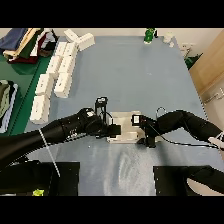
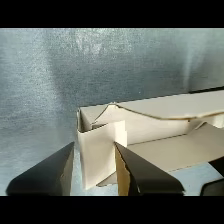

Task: Fold the box.

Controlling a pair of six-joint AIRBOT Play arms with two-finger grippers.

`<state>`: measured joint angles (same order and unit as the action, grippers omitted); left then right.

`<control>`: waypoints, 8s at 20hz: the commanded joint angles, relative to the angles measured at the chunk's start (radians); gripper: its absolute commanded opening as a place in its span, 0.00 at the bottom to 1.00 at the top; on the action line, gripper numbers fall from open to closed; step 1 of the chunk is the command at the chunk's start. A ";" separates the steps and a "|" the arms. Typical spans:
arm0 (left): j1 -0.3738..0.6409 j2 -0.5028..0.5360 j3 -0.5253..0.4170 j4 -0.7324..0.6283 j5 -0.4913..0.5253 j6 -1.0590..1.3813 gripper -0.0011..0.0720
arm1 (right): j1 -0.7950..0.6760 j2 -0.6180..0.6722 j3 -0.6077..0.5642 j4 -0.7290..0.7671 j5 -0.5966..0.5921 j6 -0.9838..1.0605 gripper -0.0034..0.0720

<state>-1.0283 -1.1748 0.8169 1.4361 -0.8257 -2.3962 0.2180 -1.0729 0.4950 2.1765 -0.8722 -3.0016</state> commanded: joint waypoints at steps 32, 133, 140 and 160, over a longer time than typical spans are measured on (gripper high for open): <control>-0.024 -0.338 0.348 0.082 -0.360 -0.036 0.74 | 0.000 0.000 0.000 0.000 0.000 0.000 0.74; 0.409 -0.066 -0.269 -0.973 0.178 2.679 0.97 | 0.000 0.000 0.000 0.000 0.000 0.000 0.74; 0.373 -0.066 -0.267 -1.012 0.191 2.702 0.97 | 0.000 0.000 0.000 0.000 0.000 0.000 0.74; 0.407 -0.045 -0.269 -0.934 0.145 2.663 0.97 | 0.000 0.000 0.000 0.000 0.000 0.000 0.74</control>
<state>-0.6205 -1.2209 0.5484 0.4755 -0.6720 0.2703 0.2176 -1.0725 0.4950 2.1769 -0.8730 -3.0028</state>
